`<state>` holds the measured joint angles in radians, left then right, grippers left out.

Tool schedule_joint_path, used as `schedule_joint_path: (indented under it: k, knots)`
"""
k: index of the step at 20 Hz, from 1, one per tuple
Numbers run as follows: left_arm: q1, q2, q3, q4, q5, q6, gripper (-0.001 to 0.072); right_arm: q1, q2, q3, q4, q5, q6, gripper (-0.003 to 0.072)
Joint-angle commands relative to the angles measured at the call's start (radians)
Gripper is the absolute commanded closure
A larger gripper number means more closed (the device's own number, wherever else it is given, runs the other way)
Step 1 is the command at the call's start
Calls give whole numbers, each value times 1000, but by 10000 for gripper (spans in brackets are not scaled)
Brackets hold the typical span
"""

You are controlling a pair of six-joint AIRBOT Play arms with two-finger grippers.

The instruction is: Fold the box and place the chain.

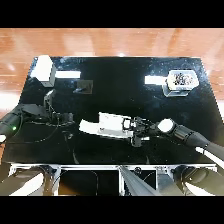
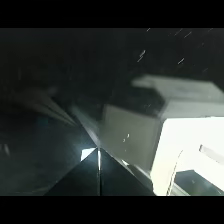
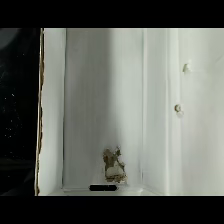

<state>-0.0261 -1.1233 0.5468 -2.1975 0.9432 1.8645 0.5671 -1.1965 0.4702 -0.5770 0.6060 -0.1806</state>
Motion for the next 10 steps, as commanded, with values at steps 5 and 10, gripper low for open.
schedule_joint_path:
  k: [5, 10]
  knots:
    - [-130, -137, 0, -68, 16, -10, 690, 0, -1, 0, 1, 0, 1, 81]
    - [-179, -138, 0, -117, 6, -10, 687, 0, -1, 0, 1, 0, 1, 81]
